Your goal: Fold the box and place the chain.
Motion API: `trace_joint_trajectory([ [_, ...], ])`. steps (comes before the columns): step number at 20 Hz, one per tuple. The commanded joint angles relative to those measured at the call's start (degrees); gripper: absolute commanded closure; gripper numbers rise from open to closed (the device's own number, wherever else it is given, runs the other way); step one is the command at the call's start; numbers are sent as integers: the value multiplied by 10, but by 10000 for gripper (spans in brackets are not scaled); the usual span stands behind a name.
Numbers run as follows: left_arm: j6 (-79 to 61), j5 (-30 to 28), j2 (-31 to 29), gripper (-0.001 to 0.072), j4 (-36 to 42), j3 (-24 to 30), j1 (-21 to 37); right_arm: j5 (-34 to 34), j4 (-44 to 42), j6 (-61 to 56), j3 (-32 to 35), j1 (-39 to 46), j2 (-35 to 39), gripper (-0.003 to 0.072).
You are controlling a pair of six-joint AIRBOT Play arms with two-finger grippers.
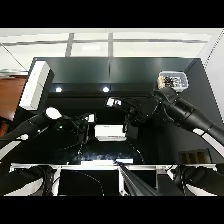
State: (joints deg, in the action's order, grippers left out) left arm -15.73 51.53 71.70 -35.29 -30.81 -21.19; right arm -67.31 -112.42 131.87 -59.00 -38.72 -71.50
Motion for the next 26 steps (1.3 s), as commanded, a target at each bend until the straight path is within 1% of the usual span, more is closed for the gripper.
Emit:
trace_joint_trajectory([
  [1,1,-1,0,317,0,0,0,3,-2,6,0,-11,0,415],
  [2,1,-1,0,317,0,0,0,5,2,6,0,-17,0,502],
  [7,1,-1,0,316,0,1,0,29,7,3,0,-20,0,503],
  [15,1,-1,0,317,0,1,0,30,17,-7,0,-21,0,505],
  [16,1,-1,0,316,0,1,0,30,17,-7,0,-21,0,563],
  [26,1,-1,0,317,0,1,0,26,15,-7,0,-21,-1,551],
])
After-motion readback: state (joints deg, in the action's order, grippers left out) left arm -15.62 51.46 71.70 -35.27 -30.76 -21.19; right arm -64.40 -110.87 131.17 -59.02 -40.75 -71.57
